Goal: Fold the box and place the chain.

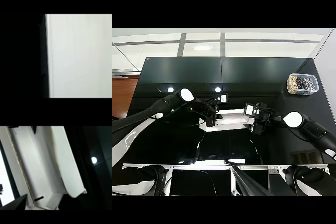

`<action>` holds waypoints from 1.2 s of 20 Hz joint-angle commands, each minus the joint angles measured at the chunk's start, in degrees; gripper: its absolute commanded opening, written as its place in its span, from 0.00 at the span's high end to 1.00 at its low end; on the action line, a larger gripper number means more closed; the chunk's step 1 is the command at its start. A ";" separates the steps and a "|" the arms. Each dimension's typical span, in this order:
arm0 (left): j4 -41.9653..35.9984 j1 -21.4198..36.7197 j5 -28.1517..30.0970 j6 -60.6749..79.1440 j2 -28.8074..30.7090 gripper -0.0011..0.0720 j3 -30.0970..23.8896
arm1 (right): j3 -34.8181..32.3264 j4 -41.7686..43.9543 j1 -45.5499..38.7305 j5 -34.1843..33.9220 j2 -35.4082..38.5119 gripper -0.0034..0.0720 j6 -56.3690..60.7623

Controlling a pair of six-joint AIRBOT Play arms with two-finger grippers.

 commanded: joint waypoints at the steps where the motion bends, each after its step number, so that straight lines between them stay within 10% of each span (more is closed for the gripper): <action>1: 0.02 0.00 0.17 0.09 -0.02 0.95 -0.02 | 0.11 3.61 -1.99 0.85 -0.15 0.02 -2.71; 24: -0.22 0.00 0.02 0.04 -0.02 0.95 -0.02 | 0.04 11.45 -2.03 6.64 -13.44 0.03 -20.83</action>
